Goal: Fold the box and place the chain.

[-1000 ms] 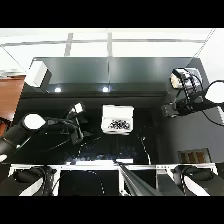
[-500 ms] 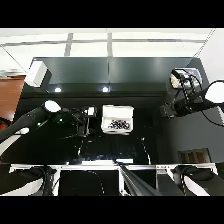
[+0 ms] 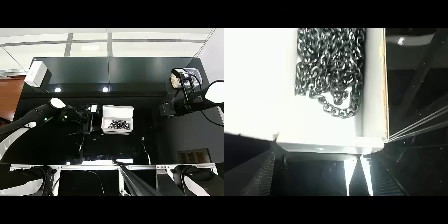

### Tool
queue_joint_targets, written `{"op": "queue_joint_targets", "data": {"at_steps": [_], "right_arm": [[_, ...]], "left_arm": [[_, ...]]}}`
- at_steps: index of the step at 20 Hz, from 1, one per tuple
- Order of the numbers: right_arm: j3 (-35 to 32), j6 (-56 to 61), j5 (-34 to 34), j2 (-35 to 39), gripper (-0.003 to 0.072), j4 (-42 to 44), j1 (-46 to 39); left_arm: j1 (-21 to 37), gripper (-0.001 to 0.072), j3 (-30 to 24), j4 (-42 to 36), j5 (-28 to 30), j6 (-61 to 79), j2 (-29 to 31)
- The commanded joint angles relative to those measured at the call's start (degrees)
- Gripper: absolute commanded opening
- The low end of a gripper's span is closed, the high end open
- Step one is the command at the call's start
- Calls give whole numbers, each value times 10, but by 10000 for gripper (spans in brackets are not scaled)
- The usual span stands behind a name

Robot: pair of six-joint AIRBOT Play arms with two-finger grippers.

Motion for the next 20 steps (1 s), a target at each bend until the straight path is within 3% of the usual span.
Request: {"op": "queue_joint_targets", "data": {"at_steps": [1,11,15,16,17,18,19,20], "right_arm": [[0,0,-10,0,283,0,0],[0,0,-35,0,282,0,0],[0,0,-80,-9,283,1,0],[0,0,-99,-17,283,4,0],[0,0,-118,-25,283,13,0],[0,0,-138,-36,284,27,0],[0,0,-156,-47,303,42,0],[0,-1,-177,-61,590,61,0]], "left_arm": [[-14,715,6,-2,1,1,-6],[-25,707,6,-6,3,-12,-6],[-36,686,6,-7,14,-14,-6],[-46,653,6,-7,30,-21,-6],[-55,534,6,-7,44,-27,-6],[-65,477,6,-7,55,-27,-6],[-74,446,6,-7,65,-27,-6],[-80,381,6,-7,69,-27,-6]]}}
